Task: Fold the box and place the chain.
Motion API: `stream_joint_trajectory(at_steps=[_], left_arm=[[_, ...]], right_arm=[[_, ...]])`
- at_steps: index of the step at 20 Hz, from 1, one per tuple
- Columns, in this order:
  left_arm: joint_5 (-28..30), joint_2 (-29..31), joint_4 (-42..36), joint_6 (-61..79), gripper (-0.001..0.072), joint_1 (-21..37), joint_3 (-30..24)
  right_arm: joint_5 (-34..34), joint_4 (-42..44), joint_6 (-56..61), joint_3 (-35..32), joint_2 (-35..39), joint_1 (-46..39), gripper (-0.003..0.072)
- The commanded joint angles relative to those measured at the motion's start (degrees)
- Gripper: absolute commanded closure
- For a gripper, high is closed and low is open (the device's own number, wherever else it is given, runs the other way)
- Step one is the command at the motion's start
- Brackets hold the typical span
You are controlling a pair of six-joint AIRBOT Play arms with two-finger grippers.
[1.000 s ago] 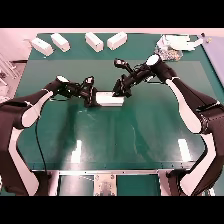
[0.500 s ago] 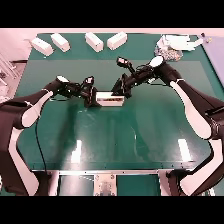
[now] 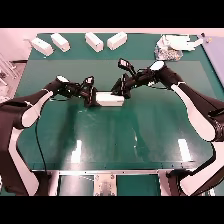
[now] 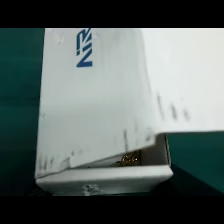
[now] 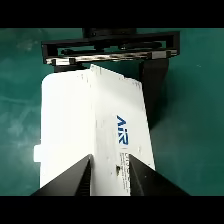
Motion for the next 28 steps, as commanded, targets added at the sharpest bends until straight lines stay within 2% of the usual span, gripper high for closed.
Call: stream_joint_trajectory(at_steps=[1,8,22,28], left_arm=[[0.0,0.0,0.0,0.0,0.0176,0.0,0.0],[0.0,0.0,0.0,0.0,0.0176,0.0,0.0],[0.0,0.0,0.0,0.0,0.0175,0.0,0.0],[0.0,0.0,0.0,0.0,0.0176,0.0,0.0]], right_arm=[[1.0,0.2,-0.2,-1.3,0.1,0.0,0.0385],[1.3,2.4,-0.5,-2.2,0.1,0.2,0.0385],[-2.2,1.9,-6.2,-3.2,0.1,0.5,0.0385],[-2.7,1.9,-7.0,-0.7,0.1,0.5,0.0392]])
